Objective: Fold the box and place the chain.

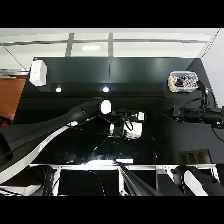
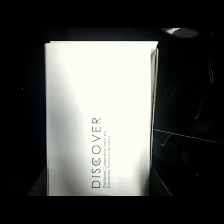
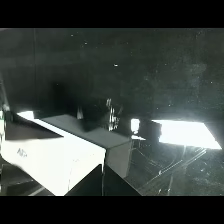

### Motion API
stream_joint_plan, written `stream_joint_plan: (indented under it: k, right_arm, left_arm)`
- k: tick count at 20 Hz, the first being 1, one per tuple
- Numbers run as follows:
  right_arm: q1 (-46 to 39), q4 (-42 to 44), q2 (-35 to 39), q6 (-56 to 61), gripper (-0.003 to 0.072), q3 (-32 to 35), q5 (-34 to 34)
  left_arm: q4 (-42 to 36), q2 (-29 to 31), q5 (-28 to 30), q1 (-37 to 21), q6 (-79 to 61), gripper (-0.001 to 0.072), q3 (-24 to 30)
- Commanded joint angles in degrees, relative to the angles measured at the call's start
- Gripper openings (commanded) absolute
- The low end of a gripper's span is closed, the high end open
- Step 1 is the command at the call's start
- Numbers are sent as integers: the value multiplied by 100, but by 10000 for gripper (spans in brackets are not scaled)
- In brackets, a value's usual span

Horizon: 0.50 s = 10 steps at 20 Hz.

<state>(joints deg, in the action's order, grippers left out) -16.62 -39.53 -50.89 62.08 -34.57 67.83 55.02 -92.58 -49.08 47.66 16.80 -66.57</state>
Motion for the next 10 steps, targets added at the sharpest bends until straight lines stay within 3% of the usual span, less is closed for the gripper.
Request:
stream_joint_plan:
  k: [1, 3, 5, 10]
  right_arm:
    - [-4, 2, 4, 4, 14, -4, -2]
    - [-4, 4, 4, 2, 14, -4, 17]
    - [-4, 4, 4, 2, 13, -4, 33]
    - [-4, 2, 4, 0, 14, -4, 26]
  left_arm:
    - [446, 122, 127, 96, 369, 249, -4]
    - [761, 415, -37, -87, 1340, 237, -4]
    - [1237, 717, -566, -533, 2625, 237, -2]
    - [2699, 1141, -2643, -2594, 5296, 238, 2]
